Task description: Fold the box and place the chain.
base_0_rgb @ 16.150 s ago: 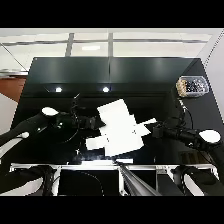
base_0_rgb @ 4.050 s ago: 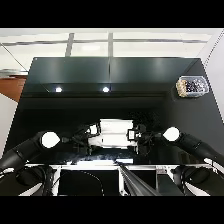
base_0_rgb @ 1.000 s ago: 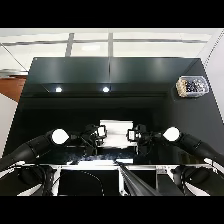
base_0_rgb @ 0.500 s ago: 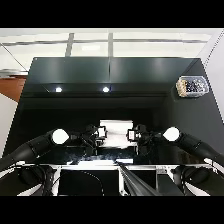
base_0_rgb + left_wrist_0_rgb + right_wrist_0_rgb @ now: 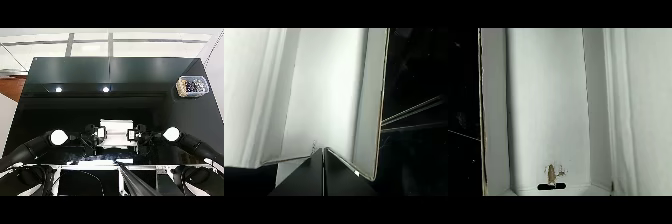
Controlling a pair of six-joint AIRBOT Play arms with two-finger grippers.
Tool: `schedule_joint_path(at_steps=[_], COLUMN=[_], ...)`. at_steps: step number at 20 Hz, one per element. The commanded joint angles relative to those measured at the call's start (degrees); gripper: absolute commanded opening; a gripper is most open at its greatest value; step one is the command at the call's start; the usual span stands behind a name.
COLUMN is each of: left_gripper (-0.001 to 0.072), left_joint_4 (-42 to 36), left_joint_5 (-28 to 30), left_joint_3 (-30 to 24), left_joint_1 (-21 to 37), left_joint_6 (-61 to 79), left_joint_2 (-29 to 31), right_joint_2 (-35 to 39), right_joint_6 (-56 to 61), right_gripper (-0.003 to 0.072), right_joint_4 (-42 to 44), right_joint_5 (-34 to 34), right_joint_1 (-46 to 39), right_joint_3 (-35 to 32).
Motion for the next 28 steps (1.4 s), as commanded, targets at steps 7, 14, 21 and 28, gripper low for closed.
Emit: schedule_joint_path(at_steps=[7,14,21,28], left_gripper=[0.0031,0.0032,0.0034,0.0032], left_joint_4=[29.6,34.4,6.9,1.6], left_joint_5=[-9.0,-30.0,-26.9,-18.9], left_joint_3=[0.0,-0.8,-7.4,-8.3], left_joint_1=[14.4,37.1,39.9,33.1], left_joint_6=[-53.8,-82.0,-71.6,-64.8], left_joint_2=[15.8,19.8,15.1,3.6], right_joint_2=[0.0,0.0,0.0,0.0], right_joint_6=[0.0,0.0,0.0,0.0], right_gripper=[0.0531,0.0531,0.0531,0.0531], right_joint_4=[0.0,0.0,0.0,0.0], right_joint_5=[0.1,0.1,0.1,0.1], right_joint_1=[0.0,0.0,0.0,0.0], right_joint_3=[0.0,0.0,0.0,0.0])
